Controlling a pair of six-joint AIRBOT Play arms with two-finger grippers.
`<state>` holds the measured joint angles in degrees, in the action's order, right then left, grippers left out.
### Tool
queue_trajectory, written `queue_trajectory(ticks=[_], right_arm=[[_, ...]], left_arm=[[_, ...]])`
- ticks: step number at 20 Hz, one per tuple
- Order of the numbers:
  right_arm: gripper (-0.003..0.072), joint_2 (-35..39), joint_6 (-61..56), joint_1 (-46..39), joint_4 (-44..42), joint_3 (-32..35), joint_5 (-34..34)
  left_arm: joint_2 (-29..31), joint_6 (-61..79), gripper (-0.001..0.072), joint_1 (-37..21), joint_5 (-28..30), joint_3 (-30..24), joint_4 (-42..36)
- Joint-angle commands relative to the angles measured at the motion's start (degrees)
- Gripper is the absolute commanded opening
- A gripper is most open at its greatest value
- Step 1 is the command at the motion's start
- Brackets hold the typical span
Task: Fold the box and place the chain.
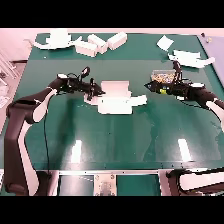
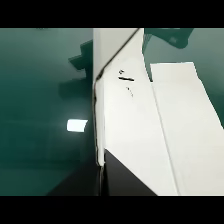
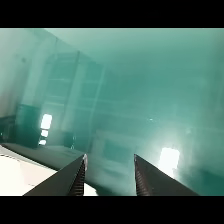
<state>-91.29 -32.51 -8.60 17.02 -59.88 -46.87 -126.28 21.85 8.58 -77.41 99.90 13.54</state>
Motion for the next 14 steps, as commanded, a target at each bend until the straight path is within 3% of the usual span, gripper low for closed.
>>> queue_trajectory(ticks=[1, 14], right_arm=[[0.0373, 0.02, 1.07, 0.0, -0.46, 0.0, -0.04], [0.0367, 0.09, 1.73, -0.2, -1.18, -0.02, -0.31]], left_arm=[[0.15, 0.81, 0.0014, 0.79, 2.1, -0.07, 2.14], [0.15, 0.7, 0.0021, 2.19, 3.41, -0.02, 3.65]])
